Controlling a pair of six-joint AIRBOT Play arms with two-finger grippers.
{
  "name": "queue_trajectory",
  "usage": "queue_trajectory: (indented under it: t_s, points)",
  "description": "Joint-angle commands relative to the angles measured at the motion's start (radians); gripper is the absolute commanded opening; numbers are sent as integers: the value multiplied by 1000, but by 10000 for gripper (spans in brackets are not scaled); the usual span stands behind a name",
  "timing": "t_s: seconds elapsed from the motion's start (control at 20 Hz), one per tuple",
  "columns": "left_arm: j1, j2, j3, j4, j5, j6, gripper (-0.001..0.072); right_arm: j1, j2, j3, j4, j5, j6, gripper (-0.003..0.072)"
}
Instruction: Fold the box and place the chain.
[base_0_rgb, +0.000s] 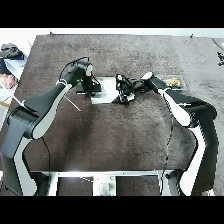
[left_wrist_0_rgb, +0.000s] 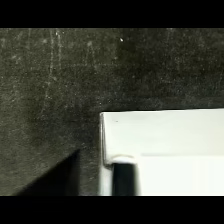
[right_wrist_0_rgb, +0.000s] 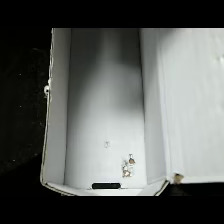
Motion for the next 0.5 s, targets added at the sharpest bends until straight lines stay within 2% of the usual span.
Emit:
queue_trajectory:
  t_s: [0.0,0.1,0.3,0.35,0.4,0.45]
  points:
    - [1,-1,1,23,3,-5,43,-1,0,0,-1,5,0,375]
    - [1,-5,2,23,7,-8,17,-1,0,0,-1,5,0,375]
    - [-3,-14,1,26,-2,-4,14,-1,0,0,-1,5,0,375]
    - [-5,-14,2,26,5,4,49,-1,1,0,-1,5,0,375]
    - [-5,-14,2,11,7,18,241,-1,0,0,-1,5,0,375]
    - [-5,-13,2,-8,12,34,309,-1,0,0,-1,5,0,375]
